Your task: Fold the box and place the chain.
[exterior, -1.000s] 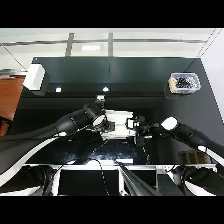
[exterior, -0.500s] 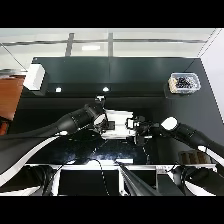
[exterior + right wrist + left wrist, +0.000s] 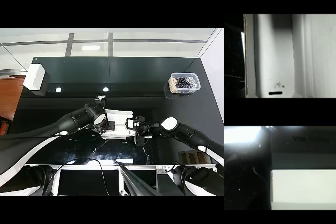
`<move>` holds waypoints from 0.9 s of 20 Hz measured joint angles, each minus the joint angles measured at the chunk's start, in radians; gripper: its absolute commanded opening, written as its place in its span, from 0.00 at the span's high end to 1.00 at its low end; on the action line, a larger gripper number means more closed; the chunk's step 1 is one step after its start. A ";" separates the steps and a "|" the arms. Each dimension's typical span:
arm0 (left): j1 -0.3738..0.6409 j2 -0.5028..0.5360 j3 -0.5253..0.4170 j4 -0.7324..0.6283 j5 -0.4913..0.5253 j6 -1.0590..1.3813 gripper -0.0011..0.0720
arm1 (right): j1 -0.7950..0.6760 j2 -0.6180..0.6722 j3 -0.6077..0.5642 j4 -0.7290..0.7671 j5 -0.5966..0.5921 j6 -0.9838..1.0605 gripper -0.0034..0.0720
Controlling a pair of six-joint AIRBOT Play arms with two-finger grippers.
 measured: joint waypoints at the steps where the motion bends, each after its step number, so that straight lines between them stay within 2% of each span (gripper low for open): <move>1: 0.000 0.000 0.000 0.002 -0.008 -0.001 0.56 | 0.000 0.000 0.000 0.000 0.000 0.000 0.55; 4: 0.001 0.000 0.000 0.003 -0.013 -0.012 0.55 | 0.000 0.000 0.000 0.000 0.000 0.000 0.55; 6: 0.001 0.000 0.000 0.008 -0.027 -0.017 0.19 | 0.000 0.000 0.000 0.000 0.000 0.000 0.55; 11: 0.000 -0.001 0.010 0.007 -0.039 -0.035 0.18 | 0.000 0.000 0.000 -0.002 0.000 0.001 0.55; 13: -0.001 0.000 0.024 -0.020 0.006 -0.040 0.20 | 0.000 0.000 0.000 0.000 -0.001 0.001 0.55; 18: 0.006 0.000 0.039 -0.004 -0.035 -0.042 0.20 | 0.000 0.000 0.000 0.000 -0.002 0.001 0.55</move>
